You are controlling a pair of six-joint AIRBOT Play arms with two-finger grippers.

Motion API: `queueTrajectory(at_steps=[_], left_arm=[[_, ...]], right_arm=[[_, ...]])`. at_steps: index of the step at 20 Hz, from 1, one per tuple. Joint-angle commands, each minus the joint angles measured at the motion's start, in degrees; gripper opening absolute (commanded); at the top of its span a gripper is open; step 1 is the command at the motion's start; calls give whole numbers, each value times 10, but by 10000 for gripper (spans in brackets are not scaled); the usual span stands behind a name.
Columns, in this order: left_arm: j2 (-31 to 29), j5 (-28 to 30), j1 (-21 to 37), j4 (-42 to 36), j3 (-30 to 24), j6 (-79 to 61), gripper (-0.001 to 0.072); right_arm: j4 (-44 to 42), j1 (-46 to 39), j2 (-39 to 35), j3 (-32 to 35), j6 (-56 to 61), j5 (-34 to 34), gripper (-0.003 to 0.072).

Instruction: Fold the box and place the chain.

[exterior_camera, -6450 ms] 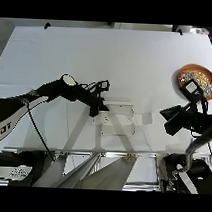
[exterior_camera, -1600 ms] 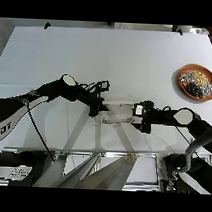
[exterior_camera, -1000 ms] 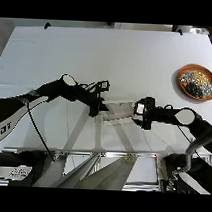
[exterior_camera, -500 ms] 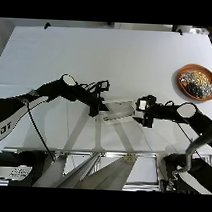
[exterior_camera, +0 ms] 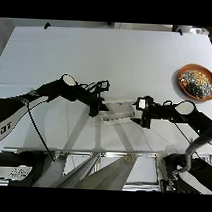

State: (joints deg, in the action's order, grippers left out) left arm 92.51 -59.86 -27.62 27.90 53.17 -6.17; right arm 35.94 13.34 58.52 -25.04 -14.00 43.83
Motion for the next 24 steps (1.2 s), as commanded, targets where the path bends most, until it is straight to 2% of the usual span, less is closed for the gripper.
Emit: queueTrajectory(at_steps=[1,5,24], left_arm=[[0,0,0,0,0,0,13],[0,0,0,0,0,0,13],[0,0,0,0,0,0,13]], right_arm=[[-12,0,21,-1,-20,2,687],[-13,0,46,-1,-31,14,684],[-24,32,63,8,-23,36,636]])
